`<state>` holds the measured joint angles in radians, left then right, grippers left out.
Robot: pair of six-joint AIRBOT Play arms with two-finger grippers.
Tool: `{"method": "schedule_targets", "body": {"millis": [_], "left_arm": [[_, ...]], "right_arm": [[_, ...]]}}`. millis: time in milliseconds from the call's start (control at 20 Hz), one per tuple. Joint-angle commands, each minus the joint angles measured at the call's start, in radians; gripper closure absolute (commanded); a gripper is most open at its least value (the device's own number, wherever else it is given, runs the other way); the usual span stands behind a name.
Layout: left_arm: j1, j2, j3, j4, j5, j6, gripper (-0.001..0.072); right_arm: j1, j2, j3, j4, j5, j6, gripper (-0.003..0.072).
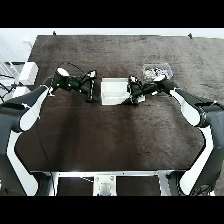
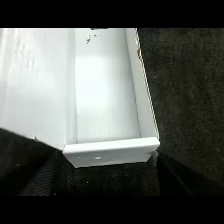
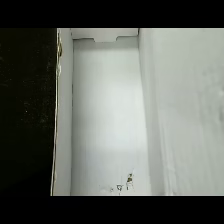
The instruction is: Fold the box and place the chain.
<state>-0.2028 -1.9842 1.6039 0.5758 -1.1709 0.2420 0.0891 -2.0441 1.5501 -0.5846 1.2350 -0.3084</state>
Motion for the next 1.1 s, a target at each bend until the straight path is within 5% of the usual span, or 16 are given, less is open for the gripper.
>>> {"method": "schedule_targets", "body": {"millis": [0, 1050], "left_arm": [[0.001, 0.000, 0.000, 0.034, -0.016, 0.002, -0.0011], [-0.029, -0.044, 0.000, -0.060, 0.044, 0.074, -0.0010]], "right_arm": [[0.001, 0.000, 0.000, 0.000, 0.000, 0.000, 0.0193], [0.001, 0.000, 0.000, 0.000, 0.000, 0.000, 0.0193]]}}
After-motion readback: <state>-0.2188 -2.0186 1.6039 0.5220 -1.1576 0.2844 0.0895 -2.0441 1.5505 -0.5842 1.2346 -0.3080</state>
